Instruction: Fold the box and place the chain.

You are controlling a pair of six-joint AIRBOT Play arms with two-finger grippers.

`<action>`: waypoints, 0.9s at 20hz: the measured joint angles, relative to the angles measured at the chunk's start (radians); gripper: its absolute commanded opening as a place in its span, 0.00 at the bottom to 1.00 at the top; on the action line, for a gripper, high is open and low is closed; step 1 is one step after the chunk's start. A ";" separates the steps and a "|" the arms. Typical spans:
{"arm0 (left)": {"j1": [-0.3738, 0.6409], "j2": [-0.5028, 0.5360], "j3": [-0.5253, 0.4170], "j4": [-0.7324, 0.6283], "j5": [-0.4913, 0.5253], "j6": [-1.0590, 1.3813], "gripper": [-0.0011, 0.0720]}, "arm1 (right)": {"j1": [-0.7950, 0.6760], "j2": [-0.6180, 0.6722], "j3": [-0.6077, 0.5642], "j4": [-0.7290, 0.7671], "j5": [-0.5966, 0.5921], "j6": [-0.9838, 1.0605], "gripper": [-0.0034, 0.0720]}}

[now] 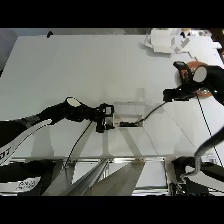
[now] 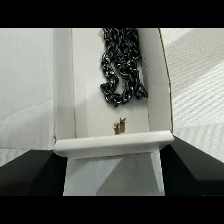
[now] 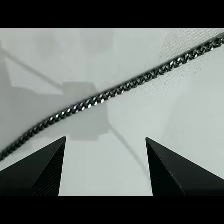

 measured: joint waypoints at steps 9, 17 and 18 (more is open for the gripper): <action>0.000 0.000 0.000 0.000 0.000 0.000 0.03 | -0.014 -0.152 0.000 0.079 -0.061 0.019 0.56; 0.000 0.000 0.000 0.000 0.000 0.000 0.03 | -0.014 -0.196 0.001 0.089 -0.048 0.047 0.37; 0.000 0.000 0.000 0.000 0.000 0.000 0.03 | -0.015 -0.197 0.001 0.087 -0.047 0.048 0.28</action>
